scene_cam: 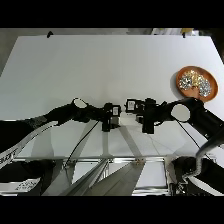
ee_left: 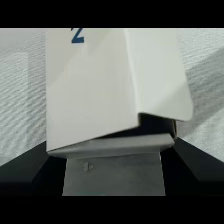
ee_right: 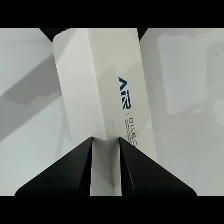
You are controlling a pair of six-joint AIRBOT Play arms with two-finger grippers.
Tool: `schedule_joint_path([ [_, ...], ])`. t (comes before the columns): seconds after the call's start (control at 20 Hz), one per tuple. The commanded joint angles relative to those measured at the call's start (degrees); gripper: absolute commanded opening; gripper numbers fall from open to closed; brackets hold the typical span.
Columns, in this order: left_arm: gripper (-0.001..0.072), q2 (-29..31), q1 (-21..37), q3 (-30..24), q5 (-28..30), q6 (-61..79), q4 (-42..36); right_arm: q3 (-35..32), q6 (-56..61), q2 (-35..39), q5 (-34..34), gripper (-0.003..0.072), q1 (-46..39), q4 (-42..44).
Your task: Fold the box and place the chain.
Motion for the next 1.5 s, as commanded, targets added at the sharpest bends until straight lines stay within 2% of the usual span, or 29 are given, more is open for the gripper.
schedule_joint_path([
  [0.0, 0.0103, 0.0, 0.0, 0.0, -0.2, 0.1, 0.1, -0.2, 0.1, 0.0, -0.9, 0.0153, 0.0, -0.5],
  [0.15, 0.0103, 0.0, 0.0, 0.0, -0.2, 0.1, 0.1, -0.2, 0.1, 0.0, -1.0, 0.0146, 0.0, -0.6],
  [0.25, 0.0103, 0.0, 0.0, 0.0, -0.2, 0.1, 0.1, -0.2, 0.1, 0.0, -1.1, 0.0112, 0.0, -0.6],
  [0.9, 0.0103, 0.0, 0.0, 0.0, -0.2, 0.1, 0.1, -1.9, 0.1, 0.0, -3.9, 0.0112, 0.0, -0.5],
  [1.35, 0.0103, 0.0, 0.0, 0.0, -0.2, 0.1, 0.1, -2.6, -0.1, 0.0, 0.0, 0.0120, 0.0, 1.7],
  [1.4, 0.0103, 0.0, 0.0, 0.0, -0.2, 0.1, 0.1, -2.6, -0.1, 0.0, 0.4, 0.0125, 0.0, 1.7],
  [1.45, 0.0103, 0.0, 0.0, 0.0, -0.2, 0.1, 0.1, -2.6, -0.1, 0.0, 0.9, 0.0193, 0.0, 1.7],
])
